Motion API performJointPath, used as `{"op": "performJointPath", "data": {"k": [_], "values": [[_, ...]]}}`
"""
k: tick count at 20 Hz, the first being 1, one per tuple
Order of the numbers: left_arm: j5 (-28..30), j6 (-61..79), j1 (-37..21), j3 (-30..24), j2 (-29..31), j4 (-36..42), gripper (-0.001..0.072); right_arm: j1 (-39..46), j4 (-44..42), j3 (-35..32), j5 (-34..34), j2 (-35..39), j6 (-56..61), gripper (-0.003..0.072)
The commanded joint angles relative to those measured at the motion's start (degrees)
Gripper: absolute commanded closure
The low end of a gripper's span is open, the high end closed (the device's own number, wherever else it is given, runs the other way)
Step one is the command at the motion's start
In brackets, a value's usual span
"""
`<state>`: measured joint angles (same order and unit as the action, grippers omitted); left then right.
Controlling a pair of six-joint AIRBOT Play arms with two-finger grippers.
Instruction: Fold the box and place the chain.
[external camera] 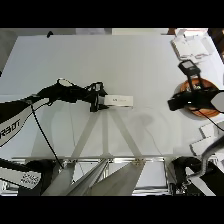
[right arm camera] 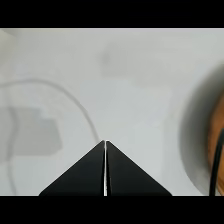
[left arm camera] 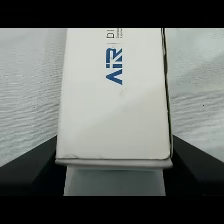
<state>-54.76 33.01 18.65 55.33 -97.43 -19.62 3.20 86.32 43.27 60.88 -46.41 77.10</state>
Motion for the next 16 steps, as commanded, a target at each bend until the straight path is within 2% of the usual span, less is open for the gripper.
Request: {"op": "performJointPath", "data": {"k": [1,7,14,16], "values": [[-0.33,-0.04,0.04,0.04,0.02,0.87,0.0368,5.99,6.34,0.0,6.36,0.33,2.64,0.0673],[-0.37,-0.02,0.07,0.04,0.02,0.94,0.0368,6.99,5.14,0.0,2.47,0.33,8.48,0.0673],[-0.33,-0.02,0.39,0.04,0.02,1.62,0.0369,6.99,4.66,0.0,2.45,0.33,8.48,0.0673],[-0.09,-0.04,0.37,0.04,0.02,1.6,0.0404,6.99,4.66,0.0,2.45,0.33,8.63,0.0673]]}}
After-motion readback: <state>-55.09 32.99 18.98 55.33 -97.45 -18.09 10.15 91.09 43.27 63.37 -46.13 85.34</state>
